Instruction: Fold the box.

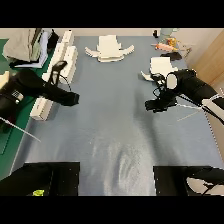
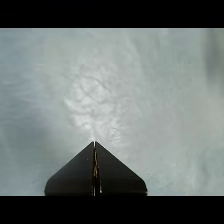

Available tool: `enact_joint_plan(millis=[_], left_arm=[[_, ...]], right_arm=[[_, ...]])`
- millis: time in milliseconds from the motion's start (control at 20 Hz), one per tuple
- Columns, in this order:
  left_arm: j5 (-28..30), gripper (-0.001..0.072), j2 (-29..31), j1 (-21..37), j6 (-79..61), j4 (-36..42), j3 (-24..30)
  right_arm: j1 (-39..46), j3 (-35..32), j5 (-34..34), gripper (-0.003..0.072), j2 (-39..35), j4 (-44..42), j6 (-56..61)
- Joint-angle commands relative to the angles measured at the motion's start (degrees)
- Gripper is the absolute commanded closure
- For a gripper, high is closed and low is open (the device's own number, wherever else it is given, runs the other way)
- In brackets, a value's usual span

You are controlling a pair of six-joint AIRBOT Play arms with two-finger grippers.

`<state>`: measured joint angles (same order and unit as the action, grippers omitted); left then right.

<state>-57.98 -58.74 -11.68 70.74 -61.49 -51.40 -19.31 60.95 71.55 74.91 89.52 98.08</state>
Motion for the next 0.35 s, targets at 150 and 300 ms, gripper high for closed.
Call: enact_joint_plan(millis=[150, 300], left_arm=[[9.07, 0.0693, 0.17, -8.37, 1.27, 0.22, 7.34], [9.07, 0.0693, 0.17, -8.35, 1.27, 0.22, 7.34]], right_arm=[[0.00, 0.04, 0.00, 0.0680, 0.02, 0.00, 0.00], [0.00, 0.04, 0.00, 0.0680, 0.02, 0.00, 0.00]])
